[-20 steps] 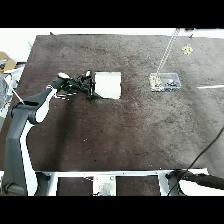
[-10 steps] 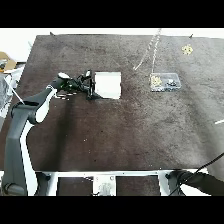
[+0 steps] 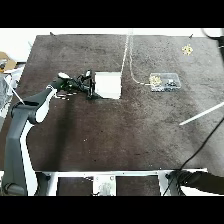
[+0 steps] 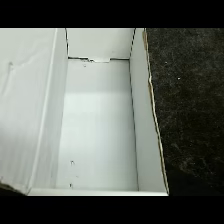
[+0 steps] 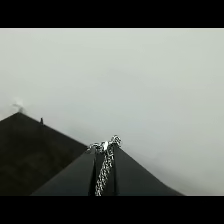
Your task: Fold the box and place the chain.
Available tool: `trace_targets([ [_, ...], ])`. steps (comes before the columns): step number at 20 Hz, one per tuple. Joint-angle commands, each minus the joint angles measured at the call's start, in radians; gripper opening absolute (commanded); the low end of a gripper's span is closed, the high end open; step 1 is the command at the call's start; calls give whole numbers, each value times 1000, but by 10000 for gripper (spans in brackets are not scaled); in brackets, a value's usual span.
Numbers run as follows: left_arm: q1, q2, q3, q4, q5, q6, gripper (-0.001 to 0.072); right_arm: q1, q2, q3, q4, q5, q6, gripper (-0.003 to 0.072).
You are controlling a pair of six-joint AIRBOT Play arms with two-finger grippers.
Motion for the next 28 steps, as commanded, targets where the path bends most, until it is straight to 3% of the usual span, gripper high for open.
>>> trace_targets([
  [1,0,0,0,0,0,0,129,37,-66,-2,34,103,0,0],
  [8,0,0,0,0,0,0,130,37,-197,-18,112,242,0,0],
  [12,0,0,0,0,0,0,130,37,-239,-124,112,237,6,0],
  [18,0,0,0,0,0,0,130,31,-288,-309,101,105,34,13],
  [19,0,0,0,0,0,0,130,25,-288,-314,102,111,34,244],
  [20,0,0,0,0,0,0,130,18,-282,-314,101,122,53,398],
  [21,0,0,0,0,0,0,130,6,-266,-314,101,142,57,294],
  [22,0,0,0,0,0,0,130,-10,-248,-314,101,174,71,258],
  [26,0,0,0,0,0,0,130,-113,-177,-338,101,398,142,259],
  [28,0,0,0,0,0,0,130,-192,-160,-418,101,402,212,288],
])
